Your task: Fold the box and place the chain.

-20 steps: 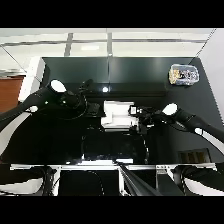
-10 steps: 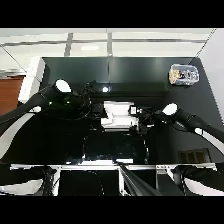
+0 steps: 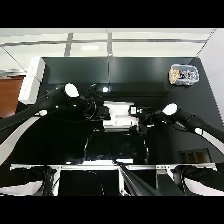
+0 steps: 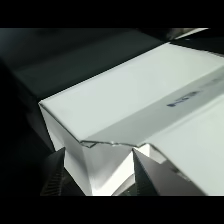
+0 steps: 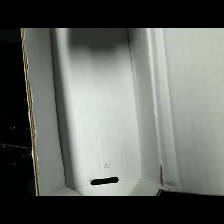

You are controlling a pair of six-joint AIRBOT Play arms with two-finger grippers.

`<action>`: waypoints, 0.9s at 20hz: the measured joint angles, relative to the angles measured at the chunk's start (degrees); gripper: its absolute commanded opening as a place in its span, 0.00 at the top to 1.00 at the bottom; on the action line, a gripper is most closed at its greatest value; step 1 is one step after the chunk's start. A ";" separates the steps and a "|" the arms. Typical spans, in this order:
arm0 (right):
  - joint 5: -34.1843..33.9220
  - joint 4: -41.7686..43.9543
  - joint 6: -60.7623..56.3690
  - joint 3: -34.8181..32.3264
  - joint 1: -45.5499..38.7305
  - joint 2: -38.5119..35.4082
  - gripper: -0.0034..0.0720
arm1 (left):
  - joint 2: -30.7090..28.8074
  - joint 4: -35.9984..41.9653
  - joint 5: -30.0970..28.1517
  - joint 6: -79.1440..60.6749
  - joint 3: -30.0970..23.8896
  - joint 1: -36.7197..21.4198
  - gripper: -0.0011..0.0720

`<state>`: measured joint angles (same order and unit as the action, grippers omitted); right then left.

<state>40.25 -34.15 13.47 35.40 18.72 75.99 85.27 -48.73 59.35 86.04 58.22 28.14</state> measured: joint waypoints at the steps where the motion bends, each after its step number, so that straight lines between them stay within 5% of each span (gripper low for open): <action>1: -0.02 0.00 0.00 0.00 0.00 0.00 0.34 | 0.02 -0.96 -0.37 1.03 0.00 0.50 0.32; 12: -0.02 0.02 0.00 0.00 0.00 0.00 0.34 | 0.44 -21.84 -1.22 19.71 3.15 6.64 0.32; 18: -0.02 0.02 0.00 0.00 0.00 0.00 0.34 | 4.15 -33.73 6.29 32.92 9.75 13.25 0.32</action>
<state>40.23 -34.13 13.47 35.40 18.72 75.99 89.43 -82.46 65.65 118.96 67.96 41.39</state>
